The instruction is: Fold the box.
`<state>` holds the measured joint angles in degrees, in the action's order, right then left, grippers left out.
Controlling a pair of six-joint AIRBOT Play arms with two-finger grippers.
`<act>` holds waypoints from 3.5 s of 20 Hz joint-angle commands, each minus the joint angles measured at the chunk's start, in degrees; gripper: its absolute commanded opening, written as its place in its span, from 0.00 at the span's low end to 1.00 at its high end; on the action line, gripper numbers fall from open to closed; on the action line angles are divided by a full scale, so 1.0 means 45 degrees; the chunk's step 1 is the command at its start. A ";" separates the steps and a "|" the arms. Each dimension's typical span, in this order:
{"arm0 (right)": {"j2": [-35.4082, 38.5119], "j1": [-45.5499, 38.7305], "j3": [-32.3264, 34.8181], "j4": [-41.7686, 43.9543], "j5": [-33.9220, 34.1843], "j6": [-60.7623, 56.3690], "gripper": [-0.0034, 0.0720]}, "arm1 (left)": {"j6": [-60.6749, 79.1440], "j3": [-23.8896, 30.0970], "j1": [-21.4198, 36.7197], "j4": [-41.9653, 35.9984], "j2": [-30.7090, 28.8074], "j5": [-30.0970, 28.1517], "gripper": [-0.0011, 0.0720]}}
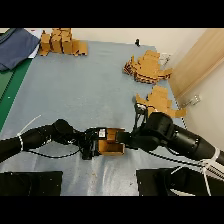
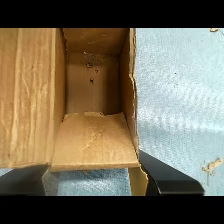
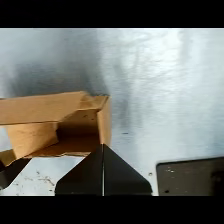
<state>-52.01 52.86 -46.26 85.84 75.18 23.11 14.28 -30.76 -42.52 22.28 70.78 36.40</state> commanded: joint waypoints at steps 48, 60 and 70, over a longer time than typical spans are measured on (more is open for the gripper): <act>0.2370 0.0423 0.3449 0.2346 -0.6936 2.1536 0.63 | 0.0000 -0.0005 0.0000 0.0005 0.0000 -0.0005 0.60; 0.2438 0.1506 0.3541 0.1413 -0.6824 2.1570 0.74 | 0.0000 -0.0005 0.0000 0.0005 0.0000 0.0000 0.60; 0.2754 0.2803 0.4439 -0.2701 -0.7699 1.8714 0.71 | 0.0000 -0.0005 0.0000 0.0005 0.0000 -0.0005 0.60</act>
<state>-39.72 64.77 -26.63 77.21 41.39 109.25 14.26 -30.76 -42.52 22.28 70.78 36.40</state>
